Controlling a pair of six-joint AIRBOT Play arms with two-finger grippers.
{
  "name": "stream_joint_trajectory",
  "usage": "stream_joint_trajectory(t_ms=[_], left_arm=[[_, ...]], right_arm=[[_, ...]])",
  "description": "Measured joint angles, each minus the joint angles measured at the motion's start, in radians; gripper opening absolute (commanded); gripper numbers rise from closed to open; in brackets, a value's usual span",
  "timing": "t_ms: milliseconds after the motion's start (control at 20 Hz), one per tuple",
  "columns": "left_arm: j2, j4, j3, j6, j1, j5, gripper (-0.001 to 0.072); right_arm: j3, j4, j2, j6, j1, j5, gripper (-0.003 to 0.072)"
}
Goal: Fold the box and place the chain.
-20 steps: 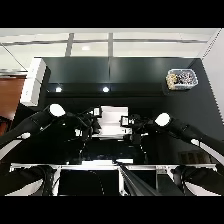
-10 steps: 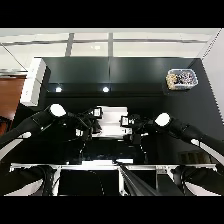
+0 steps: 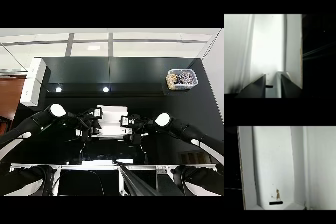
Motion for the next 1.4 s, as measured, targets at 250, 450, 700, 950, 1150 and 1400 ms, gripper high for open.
stream_joint_trajectory(t_ms=[250,450,700,950,1150,1400], left_arm=[[0.0,0.0,0.0,-0.025,0.001,0.0,0.0166],[0.023,0.008,0.0,-0.055,0.006,-0.011,0.0029],[0.157,0.198,0.0,-0.381,0.084,-0.039,0.0028],[0.269,0.542,-0.001,-0.964,0.29,-0.122,0.003],[0.247,0.518,-0.024,-1.321,0.499,-0.171,0.0029],[0.08,0.249,-0.087,-1.331,0.592,-0.26,0.0027]], right_arm=[[0.0,0.0,0.0,0.0,0.0,0.0,0.0405],[0.0,0.0,0.0,0.0,0.0,-0.001,0.0405],[0.0,0.0,0.0,0.0,0.0,-0.001,0.0404],[0.0,0.0,0.0,0.0,0.0,-0.001,0.0405],[0.0,0.0,0.0,0.0,0.0,-0.001,0.0405],[0.0,0.0,0.0,0.0,0.0,-0.001,0.0405]])
